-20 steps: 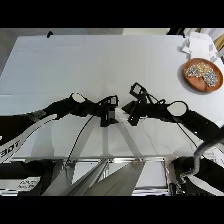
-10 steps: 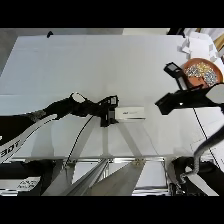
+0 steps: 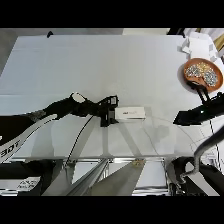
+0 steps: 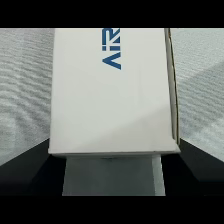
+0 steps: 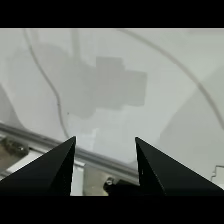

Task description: Fold the box and place the chain.

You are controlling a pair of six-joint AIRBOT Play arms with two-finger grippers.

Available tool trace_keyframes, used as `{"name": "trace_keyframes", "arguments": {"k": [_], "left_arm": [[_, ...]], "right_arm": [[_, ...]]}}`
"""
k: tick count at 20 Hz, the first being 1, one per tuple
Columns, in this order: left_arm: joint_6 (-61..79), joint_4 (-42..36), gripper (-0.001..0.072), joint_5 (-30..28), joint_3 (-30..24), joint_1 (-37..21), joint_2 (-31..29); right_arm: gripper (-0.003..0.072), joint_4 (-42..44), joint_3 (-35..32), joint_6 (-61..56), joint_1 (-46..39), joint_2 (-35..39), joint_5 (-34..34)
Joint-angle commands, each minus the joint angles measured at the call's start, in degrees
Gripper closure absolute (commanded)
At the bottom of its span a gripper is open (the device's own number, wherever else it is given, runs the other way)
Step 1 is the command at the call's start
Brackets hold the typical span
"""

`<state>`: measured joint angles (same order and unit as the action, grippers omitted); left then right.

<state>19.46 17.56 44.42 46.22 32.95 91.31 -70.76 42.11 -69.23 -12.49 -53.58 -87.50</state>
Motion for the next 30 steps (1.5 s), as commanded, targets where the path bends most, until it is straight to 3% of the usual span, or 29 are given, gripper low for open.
{"name": "trace_keyframes", "arguments": {"k": [1, 6, 8, 13, 16, 21, 27, 30], "left_arm": [[0.0, 0.0, 0.0624, 0.0, 0.0, 0.0, 0.0], [0.0, 0.0, 0.0627, 1.7, 0.0, 0.0, 0.0], [-0.1, 0.0, 0.07, 1.2, 0.0, -0.2, -0.5], [-8.0, 0.1, 0.0704, -1.8, 0.0, -4.5, -9.4], [-20.7, 3.7, 0.0705, -2.0, 0.0, -11.1, -15.7], [-46.8, 24.8, 0.0706, -1.3, 0.0, -25.7, -23.5], [-58.5, 33.9, 0.0709, 0.5, -3.0, -43.0, -24.4], [-58.9, 35.6, 0.0709, 0.3, -5.5, -47.7, -24.5]], "right_arm": [[0.0268, 3.7, -0.3, -1.4, -0.8, -0.1, -5.6], [0.0268, 3.7, -0.3, -1.4, -0.9, -0.1, -5.5], [0.0268, 3.7, -0.3, -1.4, -0.8, -0.1, -5.5], [0.0268, 3.7, -0.3, -1.4, -0.8, -0.1, -5.5], [0.0268, 3.7, -0.3, -1.4, -0.8, -0.1, -5.5], [0.0268, 3.7, -0.3, -1.4, -0.8, -0.1, -5.5], [0.0268, 3.7, -0.3, -1.4, -0.8, -0.1, -5.5], [0.0268, 3.6, -0.3, -1.4, -0.8, -0.1, -5.5]]}}
